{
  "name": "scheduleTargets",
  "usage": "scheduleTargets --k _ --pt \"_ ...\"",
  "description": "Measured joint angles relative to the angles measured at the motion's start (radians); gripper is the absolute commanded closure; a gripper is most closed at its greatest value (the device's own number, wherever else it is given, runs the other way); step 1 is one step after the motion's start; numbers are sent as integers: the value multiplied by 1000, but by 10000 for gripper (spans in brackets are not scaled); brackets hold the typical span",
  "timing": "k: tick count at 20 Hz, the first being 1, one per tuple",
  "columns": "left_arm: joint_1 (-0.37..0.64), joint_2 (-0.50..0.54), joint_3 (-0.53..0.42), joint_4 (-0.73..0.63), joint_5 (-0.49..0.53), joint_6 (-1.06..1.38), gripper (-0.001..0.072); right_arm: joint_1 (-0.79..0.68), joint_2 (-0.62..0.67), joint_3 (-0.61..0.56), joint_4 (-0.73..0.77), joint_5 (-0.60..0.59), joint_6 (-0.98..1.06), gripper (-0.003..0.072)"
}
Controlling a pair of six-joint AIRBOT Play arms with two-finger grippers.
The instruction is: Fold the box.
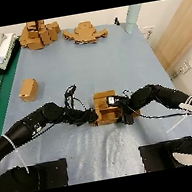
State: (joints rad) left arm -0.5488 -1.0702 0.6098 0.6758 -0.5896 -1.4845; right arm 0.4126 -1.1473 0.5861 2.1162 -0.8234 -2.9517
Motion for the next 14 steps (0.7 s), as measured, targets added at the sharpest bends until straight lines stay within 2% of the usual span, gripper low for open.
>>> scheduleTargets --k 6,10,14 --pt "0 -18 3 -6 21 -8 209 0 0 0 0 0 0 94" --pt "-5 -45 39 9 12 -44 209 0 0 0 0 0 0 94" --pt "-55 -71 88 150 -4 -189 210 0 0 0 0 0 0 94"
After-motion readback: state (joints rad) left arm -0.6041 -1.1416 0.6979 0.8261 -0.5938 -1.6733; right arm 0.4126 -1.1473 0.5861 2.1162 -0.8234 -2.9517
